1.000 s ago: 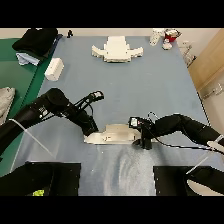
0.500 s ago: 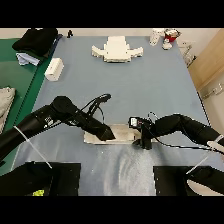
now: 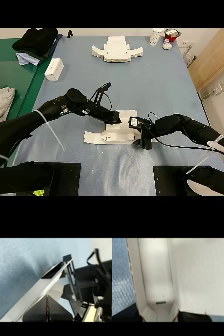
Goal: Fold the box.
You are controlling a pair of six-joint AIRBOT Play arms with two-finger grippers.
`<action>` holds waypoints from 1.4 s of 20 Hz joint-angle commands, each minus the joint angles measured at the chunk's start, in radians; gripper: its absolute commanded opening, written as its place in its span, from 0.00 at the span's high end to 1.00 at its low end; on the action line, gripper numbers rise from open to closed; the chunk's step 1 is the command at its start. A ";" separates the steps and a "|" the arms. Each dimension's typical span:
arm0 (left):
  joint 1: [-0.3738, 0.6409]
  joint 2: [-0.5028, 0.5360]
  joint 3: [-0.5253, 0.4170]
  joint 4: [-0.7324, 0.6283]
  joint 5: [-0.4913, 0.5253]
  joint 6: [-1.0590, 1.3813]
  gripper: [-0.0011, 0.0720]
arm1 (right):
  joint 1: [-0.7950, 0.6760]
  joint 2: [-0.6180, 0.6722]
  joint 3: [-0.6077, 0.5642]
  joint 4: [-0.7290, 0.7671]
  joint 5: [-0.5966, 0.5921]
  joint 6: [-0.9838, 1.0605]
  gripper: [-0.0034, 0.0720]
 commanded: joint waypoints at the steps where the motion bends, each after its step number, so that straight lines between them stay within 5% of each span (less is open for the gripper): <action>1: 0.003 -0.098 0.009 -0.010 0.008 -0.026 0.97 | 0.001 -0.001 0.001 0.000 0.000 0.000 0.32; 13: 0.004 -0.107 0.017 -0.049 -0.029 0.066 0.97 | 0.001 -0.001 0.001 0.000 0.000 0.000 0.32; 20: -0.002 0.244 0.007 0.222 -0.022 0.061 0.97 | 0.001 -0.001 0.001 0.000 0.000 0.000 0.32; 28: -0.156 0.595 -0.206 0.495 -0.018 0.061 0.97 | 0.001 -0.001 0.001 0.000 0.000 0.000 0.32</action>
